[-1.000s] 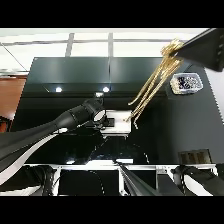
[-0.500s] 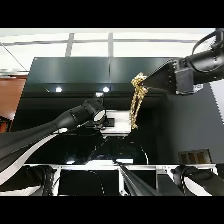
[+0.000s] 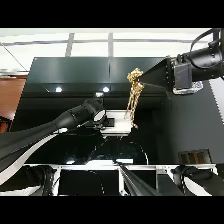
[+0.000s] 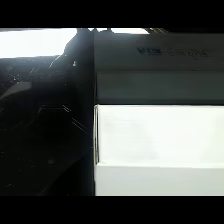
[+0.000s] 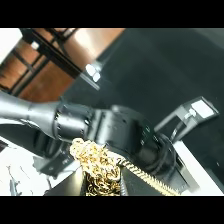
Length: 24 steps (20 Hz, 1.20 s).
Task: Fold the box and place the chain.
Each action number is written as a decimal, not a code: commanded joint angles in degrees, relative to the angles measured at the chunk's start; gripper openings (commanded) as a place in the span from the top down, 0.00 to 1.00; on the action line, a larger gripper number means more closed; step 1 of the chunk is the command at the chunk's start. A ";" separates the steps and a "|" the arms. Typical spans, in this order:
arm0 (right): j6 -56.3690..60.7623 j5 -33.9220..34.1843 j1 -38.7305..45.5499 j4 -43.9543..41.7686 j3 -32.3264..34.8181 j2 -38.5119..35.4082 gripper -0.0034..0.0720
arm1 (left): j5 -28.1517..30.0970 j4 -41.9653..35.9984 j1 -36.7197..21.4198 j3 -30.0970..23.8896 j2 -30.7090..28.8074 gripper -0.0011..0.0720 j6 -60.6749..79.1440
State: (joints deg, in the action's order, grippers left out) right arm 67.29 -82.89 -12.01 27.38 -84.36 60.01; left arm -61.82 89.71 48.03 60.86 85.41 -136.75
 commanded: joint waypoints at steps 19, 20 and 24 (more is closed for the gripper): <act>2.56 14.38 -3.87 13.09 34.45 0.07 0.94 | 0.02 0.00 -0.04 0.00 0.00 0.95 0.02; 2.58 15.89 -4.26 13.11 36.33 0.07 0.94 | 0.02 0.00 -0.04 0.00 -0.02 0.95 0.02; 2.58 22.53 -8.07 10.25 39.52 0.46 0.93 | 0.02 0.00 -0.04 0.00 -0.02 0.95 0.02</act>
